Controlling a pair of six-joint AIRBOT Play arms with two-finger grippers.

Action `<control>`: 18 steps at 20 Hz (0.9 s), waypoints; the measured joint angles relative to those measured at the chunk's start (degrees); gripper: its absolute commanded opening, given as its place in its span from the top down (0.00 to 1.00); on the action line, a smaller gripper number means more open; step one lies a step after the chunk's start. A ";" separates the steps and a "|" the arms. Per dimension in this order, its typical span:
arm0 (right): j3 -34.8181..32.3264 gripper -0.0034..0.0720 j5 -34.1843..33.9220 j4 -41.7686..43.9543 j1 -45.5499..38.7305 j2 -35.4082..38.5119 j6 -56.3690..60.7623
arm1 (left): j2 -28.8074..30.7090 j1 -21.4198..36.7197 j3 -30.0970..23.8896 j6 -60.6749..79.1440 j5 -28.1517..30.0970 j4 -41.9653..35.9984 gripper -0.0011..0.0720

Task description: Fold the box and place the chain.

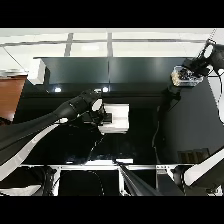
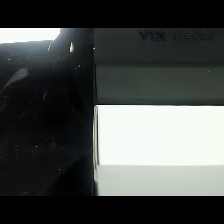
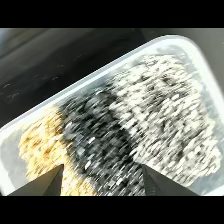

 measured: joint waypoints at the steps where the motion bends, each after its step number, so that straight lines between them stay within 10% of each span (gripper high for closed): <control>1: 0.61 0.25 0.09 0.24 -0.24 -0.74 0.00 | 0.00 0.00 0.00 0.00 0.00 0.00 0.95; 7: 2.08 0.25 -0.66 1.86 -0.63 -3.89 -0.70 | 0.00 0.00 0.00 0.00 0.00 0.00 0.95; 11: 2.25 0.94 1.14 2.86 -1.14 -4.61 -3.34 | 0.00 0.00 0.00 0.02 -0.02 0.02 0.95; 18: 2.40 0.93 4.52 4.44 -1.68 0.31 -11.74 | 0.00 0.11 0.00 0.02 -0.07 -0.02 0.95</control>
